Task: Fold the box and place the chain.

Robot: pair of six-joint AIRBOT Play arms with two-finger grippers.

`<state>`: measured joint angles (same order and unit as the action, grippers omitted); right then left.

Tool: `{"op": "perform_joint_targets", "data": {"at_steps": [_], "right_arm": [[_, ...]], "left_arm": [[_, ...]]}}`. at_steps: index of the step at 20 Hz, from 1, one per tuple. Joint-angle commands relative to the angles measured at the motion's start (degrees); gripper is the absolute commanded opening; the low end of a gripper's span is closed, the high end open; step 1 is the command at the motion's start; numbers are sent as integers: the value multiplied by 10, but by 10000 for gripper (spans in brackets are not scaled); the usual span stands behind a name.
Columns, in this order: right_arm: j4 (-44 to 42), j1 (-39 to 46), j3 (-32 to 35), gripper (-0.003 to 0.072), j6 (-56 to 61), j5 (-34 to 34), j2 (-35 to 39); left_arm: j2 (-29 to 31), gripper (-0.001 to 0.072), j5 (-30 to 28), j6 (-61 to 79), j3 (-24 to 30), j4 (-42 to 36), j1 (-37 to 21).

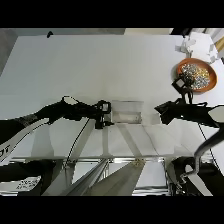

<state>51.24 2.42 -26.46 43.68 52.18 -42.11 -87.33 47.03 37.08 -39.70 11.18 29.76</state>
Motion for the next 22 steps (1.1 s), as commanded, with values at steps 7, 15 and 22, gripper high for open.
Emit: {"op": "perform_joint_targets", "data": {"at_steps": [7, 15, 22], "right_arm": [[178, 69, 0, 15, 349, 25, -30], [51, 26, 0, 15, 253, 42, -161], [-57, -32, 0, 15, 164, 10, -229]], "left_arm": [[0, 209, 0, 0, 0, 0, 0], [0, 209, -1, 0, 0, 0, 0], [0, 209, 0, 0, 0, 0, 0]]}}
